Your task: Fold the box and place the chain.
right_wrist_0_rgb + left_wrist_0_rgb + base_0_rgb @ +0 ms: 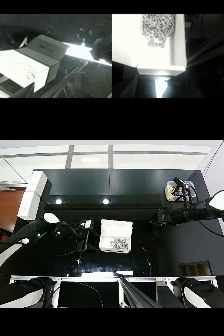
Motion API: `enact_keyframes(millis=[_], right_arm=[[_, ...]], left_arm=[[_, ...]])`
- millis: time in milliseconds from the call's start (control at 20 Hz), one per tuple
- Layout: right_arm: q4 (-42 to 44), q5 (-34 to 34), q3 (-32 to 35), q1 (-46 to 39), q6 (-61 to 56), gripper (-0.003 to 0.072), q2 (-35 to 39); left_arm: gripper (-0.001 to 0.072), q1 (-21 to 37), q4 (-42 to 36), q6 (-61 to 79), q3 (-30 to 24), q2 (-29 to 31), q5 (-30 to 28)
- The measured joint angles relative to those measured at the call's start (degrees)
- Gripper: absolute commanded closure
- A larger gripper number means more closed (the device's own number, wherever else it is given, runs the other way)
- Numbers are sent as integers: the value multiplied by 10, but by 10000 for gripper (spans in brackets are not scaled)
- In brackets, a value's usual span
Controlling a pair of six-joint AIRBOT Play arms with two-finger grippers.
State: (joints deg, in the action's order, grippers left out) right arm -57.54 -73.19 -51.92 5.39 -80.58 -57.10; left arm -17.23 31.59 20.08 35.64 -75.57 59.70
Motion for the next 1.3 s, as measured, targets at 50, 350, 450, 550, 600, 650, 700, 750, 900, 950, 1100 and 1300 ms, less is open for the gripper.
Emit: enact_keyframes(millis=[50, 350, 450, 550, 600, 650, 700, 750, 900, 950, 1100, 1300], right_arm=[[0, 1, 0, 0, 0, 206, 0], [0, 10, 0, 0, 0, 206, 0], [0, 12, 0, 0, 0, 206, 0], [0, 13, 0, 0, 0, 206, 0], [0, 14, 0, 0, 0, 206, 0], [0, 14, 0, 0, 0, 206, 0], [0, 14, 0, 0, 0, 206, 0], [0, 14, 0, 0, 0, 206, 0], [0, 15, 0, 0, 0, 206, 0], [0, 15, 0, 0, 0, 206, 0], [0, 17, 0, 0, 0, 206, 0], [0, 19, 0, 0, 0, 204, 0]], left_arm=[[-5, -1, -1, 1, 0, -1, -2], [-5, -8, -12, 3, 0, -5, -3], [-5, -14, -19, 1, 0, -5, -8], [-5, -21, -24, -4, 0, -5, -16], [-5, -23, -25, -6, 0, -5, -19], [-5, -24, -25, -9, 0, -5, -21], [-5, -26, -25, -10, 0, -5, -22], [-5, -28, -25, -10, 0, -5, -24], [-4, -36, -21, -19, 1, -5, -36], [-4, -38, -19, -24, 1, -5, -38], [-2, -50, -6, -29, 2, -5, -47], [91, -65, 12, -38, 2, -5, -56]])
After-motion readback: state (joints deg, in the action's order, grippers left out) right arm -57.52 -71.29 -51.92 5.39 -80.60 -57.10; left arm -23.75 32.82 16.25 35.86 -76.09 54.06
